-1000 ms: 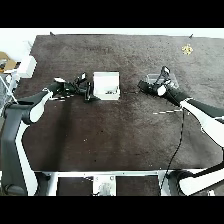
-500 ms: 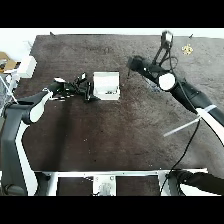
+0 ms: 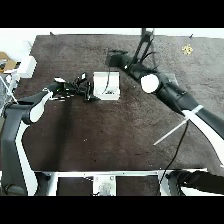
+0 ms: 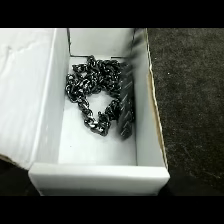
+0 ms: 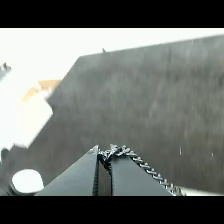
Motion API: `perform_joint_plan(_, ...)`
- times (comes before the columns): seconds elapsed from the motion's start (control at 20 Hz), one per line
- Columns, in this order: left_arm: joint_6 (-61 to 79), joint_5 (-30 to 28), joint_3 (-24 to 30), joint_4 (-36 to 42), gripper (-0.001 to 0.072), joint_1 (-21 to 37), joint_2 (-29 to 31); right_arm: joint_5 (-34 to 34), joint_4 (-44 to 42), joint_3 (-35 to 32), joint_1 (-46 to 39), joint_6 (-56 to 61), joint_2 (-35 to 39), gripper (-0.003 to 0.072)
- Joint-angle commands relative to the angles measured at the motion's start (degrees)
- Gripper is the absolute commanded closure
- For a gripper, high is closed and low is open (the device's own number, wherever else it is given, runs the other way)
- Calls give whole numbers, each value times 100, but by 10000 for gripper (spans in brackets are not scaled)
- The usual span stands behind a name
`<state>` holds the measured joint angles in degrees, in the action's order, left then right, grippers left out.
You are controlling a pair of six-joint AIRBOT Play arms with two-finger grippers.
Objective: Fold the box and place the chain.
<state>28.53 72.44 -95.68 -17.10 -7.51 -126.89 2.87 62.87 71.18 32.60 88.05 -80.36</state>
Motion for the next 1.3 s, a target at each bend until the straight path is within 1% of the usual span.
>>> perform_joint_plan(0.0, 0, 0, 2, 0, 314, 0, 2, 146, -181, -262, 68, 72, -490, 686)
perform_joint_plan(0.05, 0, -2, 2, 0, 314, 0, 2, 348, -227, -350, 68, 66, -588, 685)
perform_joint_plan(0.1, 0, 0, 2, -2, 314, 0, 2, 605, -199, -426, 66, 61, -667, 608)
perform_joint_plan(0.15, 0, -2, 2, 0, 314, 0, 2, 772, -79, -485, 61, 31, -693, 408)
perform_joint_plan(0.2, 0, 0, 2, 0, 314, 0, 2, 925, 149, -511, 48, 22, -673, 362)
perform_joint_plan(0.35, 0, -2, 2, -2, 314, 0, 2, 1370, 457, -511, -251, 22, -433, 361)
perform_joint_plan(0.45, 0, 0, 2, -2, 314, 0, 2, 1908, 660, -546, -680, 26, -234, 361)
perform_joint_plan(0.5, 0, 0, 2, 0, 314, 0, 2, 1943, 656, -684, -946, 28, -131, 360)
perform_joint_plan(0.65, 0, -2, 2, 0, 314, 0, 2, 1873, 654, -1141, -1851, 249, -114, 361)
perform_joint_plan(0.75, 0, -2, 2, -2, 314, 0, 2, 1814, 634, -1388, -2411, 476, -321, 361)
perform_joint_plan(0.85, 0, -2, 2, 0, 314, 0, 2, 1633, 570, -1473, -2761, 608, -645, 361)
perform_joint_plan(1.05, 0, -2, 2, -2, 314, 0, 2, 964, 31, -1438, -2789, 608, -1115, 361)
perform_joint_plan(1.25, 0, 0, 2, 0, 314, 0, 2, 662, -260, -1143, -2677, 608, -1593, 361)
